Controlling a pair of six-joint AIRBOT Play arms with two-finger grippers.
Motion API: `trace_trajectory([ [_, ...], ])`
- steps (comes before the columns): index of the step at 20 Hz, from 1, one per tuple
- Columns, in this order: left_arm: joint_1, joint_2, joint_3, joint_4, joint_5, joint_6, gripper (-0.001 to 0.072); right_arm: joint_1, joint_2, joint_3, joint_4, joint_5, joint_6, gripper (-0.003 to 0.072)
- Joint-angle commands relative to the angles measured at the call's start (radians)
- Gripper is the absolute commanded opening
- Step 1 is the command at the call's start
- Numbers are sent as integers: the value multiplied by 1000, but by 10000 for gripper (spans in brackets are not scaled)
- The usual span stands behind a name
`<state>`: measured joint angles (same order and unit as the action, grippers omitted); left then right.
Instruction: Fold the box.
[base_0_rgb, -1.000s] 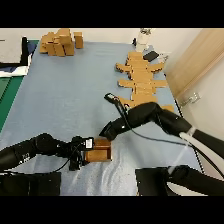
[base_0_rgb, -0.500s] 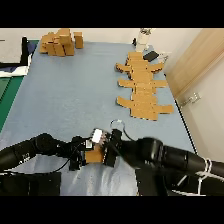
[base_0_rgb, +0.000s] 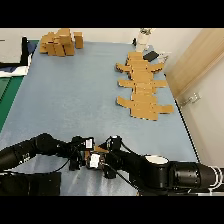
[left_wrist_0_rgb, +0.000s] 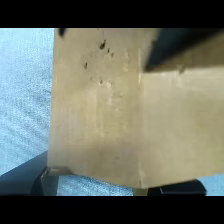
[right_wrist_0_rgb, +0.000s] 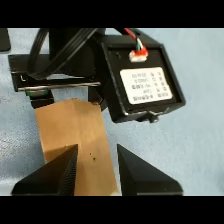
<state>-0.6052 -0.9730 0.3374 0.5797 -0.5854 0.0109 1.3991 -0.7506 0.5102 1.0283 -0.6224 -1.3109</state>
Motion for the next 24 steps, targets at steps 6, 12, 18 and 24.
trace_trajectory([
  [6,0,0,0,0,-1,0,587,21,-16,-1,44,-9,-172,401],
  [12,0,0,0,0,-1,0,587,51,-107,0,15,4,-182,457],
  [18,0,0,0,0,0,0,587,51,-121,0,14,3,-182,524],
  [24,0,0,0,0,-1,0,587,51,-134,0,16,-24,-182,512],
])
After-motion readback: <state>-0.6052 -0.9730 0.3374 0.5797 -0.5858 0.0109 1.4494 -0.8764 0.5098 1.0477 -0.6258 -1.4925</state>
